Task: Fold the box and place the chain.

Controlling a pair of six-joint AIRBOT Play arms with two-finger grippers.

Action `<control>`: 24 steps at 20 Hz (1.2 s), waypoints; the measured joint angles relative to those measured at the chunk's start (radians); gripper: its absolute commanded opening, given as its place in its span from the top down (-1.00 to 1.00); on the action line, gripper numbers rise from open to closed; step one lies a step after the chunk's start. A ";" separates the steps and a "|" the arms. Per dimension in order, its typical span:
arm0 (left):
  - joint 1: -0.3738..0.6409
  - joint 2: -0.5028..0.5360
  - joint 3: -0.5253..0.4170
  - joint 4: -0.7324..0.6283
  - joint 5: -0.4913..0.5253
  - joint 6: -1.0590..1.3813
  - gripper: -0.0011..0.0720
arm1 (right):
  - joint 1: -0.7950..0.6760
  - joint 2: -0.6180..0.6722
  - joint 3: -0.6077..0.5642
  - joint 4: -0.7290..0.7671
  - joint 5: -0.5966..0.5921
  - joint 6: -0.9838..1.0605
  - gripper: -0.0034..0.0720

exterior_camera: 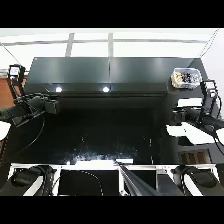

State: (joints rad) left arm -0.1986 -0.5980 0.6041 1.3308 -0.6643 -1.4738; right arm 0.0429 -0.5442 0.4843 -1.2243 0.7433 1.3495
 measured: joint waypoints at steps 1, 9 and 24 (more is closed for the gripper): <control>0.000 0.000 0.000 -0.008 0.012 0.000 0.90 | 0.000 0.000 0.000 0.000 0.000 0.000 0.87; -0.007 -0.010 0.000 -0.045 0.047 -0.001 -0.97 | 0.000 -0.002 0.000 0.003 0.000 0.027 -1.00; -0.011 -0.014 0.000 -0.093 0.019 0.000 -0.96 | -0.679 -0.501 0.616 -0.354 0.292 0.283 -0.99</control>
State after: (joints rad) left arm -0.2096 -0.6117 0.6041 1.2377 -0.6449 -1.4742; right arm -0.6357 -1.0454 1.1000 -1.5787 1.0351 1.6321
